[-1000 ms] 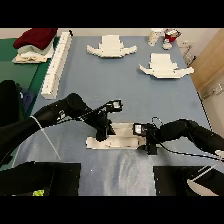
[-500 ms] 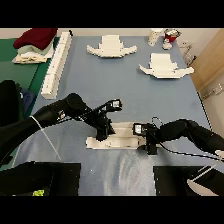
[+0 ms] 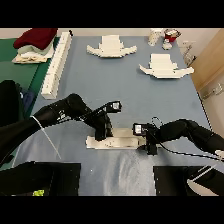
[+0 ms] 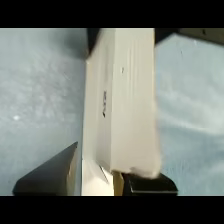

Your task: Fold the box.

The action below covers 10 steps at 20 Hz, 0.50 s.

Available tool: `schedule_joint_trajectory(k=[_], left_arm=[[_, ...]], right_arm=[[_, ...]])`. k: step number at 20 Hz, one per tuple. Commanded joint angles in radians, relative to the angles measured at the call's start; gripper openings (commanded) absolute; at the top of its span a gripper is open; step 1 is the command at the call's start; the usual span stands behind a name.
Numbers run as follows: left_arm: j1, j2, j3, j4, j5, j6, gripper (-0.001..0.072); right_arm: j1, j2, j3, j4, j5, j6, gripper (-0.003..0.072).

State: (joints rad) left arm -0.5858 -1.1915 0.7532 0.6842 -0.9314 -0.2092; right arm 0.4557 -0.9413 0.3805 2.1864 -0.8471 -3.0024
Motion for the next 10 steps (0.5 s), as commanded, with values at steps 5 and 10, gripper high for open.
schedule_joint_trajectory(k=[5,10], left_arm=[[0.085,0.080,0.005,0.134,-0.122,-0.274,0.0630],[0.123,0.145,0.005,0.208,-0.346,-0.478,0.0014]], right_arm=[[0.001,0.000,0.000,0.000,0.001,0.000,0.0442],[0.001,0.000,0.000,0.000,0.001,0.000,0.0442]])
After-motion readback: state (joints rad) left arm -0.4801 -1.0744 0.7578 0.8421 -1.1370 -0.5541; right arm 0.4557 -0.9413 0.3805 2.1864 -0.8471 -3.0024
